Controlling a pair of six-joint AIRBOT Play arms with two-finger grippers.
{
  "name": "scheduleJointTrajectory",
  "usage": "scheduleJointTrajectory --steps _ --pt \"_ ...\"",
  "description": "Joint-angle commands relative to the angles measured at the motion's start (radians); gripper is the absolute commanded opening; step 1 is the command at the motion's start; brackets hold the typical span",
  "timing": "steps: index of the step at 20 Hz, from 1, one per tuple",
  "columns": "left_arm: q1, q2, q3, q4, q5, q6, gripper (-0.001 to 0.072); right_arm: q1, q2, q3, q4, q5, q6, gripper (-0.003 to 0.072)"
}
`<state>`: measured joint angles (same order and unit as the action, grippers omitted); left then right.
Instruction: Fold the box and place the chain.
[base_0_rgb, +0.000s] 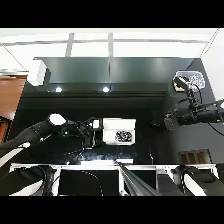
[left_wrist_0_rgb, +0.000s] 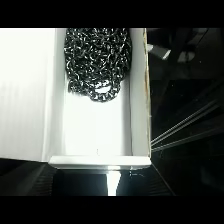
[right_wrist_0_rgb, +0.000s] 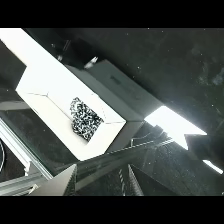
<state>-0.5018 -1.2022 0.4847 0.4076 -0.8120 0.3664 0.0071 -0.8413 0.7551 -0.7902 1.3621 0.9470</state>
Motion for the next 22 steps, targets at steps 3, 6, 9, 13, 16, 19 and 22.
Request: scheduleJointTrajectory --steps 3,6,9,13,16,19,22 --pt "-0.003 -0.003 0.001 -0.001 0.000 -0.008 0.0456 0.059 -0.002 -0.002 0.004 -0.164 0.103 0.0384" --pt "-0.003 -0.003 0.001 -0.001 0.000 -0.008 0.0456 0.214 -0.041 -0.001 0.012 -0.400 0.213 0.0385" --pt "-0.003 -0.003 0.001 -0.001 0.000 -0.008 0.0457 0.359 -0.170 0.018 0.037 -0.552 0.215 0.0678" --pt "-0.003 -0.003 0.001 -0.001 -0.001 -0.008 0.0457 0.419 -0.261 0.024 0.035 -0.459 -0.154 0.0677" --pt "-0.003 -0.003 0.001 -0.001 -0.001 -0.008 0.0457 0.419 -0.233 0.051 -0.051 -0.291 -0.391 0.0676" --pt "-0.003 -0.003 0.001 -0.001 -0.002 -0.007 0.0456 0.419 -0.210 0.057 -0.113 -0.184 -0.536 0.0676" --pt "-0.003 -0.003 0.001 -0.001 -0.002 -0.007 0.0457 0.425 -0.211 0.049 -0.098 -0.207 -0.553 0.0675"
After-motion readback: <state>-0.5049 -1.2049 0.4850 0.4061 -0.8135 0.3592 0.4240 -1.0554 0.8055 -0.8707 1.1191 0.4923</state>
